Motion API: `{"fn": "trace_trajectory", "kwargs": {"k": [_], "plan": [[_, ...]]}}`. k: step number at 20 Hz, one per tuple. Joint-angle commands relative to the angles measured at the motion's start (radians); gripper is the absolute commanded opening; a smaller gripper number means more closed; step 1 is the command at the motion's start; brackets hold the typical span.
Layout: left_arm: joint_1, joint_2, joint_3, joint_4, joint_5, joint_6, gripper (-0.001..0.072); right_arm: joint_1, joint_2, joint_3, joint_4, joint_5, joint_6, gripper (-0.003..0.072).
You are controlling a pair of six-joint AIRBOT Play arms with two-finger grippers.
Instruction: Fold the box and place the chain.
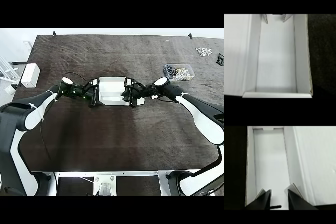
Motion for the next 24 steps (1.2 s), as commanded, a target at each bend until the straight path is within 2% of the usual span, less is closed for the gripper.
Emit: {"fn": "trace_trajectory", "kwargs": {"k": [1,3,4,5,6,7,13,14,15,16,18,19,24], "plan": [[-0.001,0.000,0.000,0.000,-0.001,0.000,0.0365,0.002,-0.001,0.001,0.013,-0.016,-0.006,0.0277],[-0.001,0.000,0.000,0.000,0.000,0.000,0.0366,0.002,-0.005,0.001,0.010,-0.014,-0.006,0.0331],[-0.001,0.000,0.000,0.000,0.000,0.000,0.0366,0.002,-0.010,0.001,0.010,-0.011,-0.008,0.0422],[-0.001,0.000,0.000,0.000,-0.001,0.000,0.0365,0.002,-0.015,0.001,0.003,-0.003,-0.024,0.0552],[-0.001,0.000,0.000,0.000,-0.001,0.000,0.0365,0.002,-0.021,0.000,-0.011,0.004,-0.029,0.0582],[-0.001,0.000,0.000,0.000,0.000,0.000,0.0365,0.002,-0.026,0.001,-0.023,0.005,-0.029,0.0608],[-0.001,0.000,0.000,0.000,-0.001,0.000,0.0365,0.002,-0.031,0.001,-0.043,0.022,-0.029,0.0618],[-0.001,0.000,0.000,0.000,-0.001,0.000,0.0365,0.002,-0.031,0.001,-0.044,0.021,-0.030,0.0604],[-0.001,0.000,0.000,0.000,-0.001,0.000,0.0366,0.002,-0.031,0.001,-0.058,0.021,-0.029,0.0407],[-0.001,0.000,0.000,0.000,-0.001,0.000,0.0365,0.002,-0.031,0.001,-0.069,0.019,-0.029,0.0315],[-0.001,0.000,0.000,0.000,-0.001,0.000,0.0366,-0.001,-0.027,0.001,-0.081,0.018,-0.027,0.0085],[-0.001,0.000,0.000,0.000,-0.001,0.000,0.0366,-0.006,-0.023,0.001,-0.081,0.018,-0.012,0.0015],[-0.001,0.000,0.000,0.000,0.000,0.000,0.0366,-0.039,0.023,0.001,-0.169,0.023,0.127,0.0014]]}}
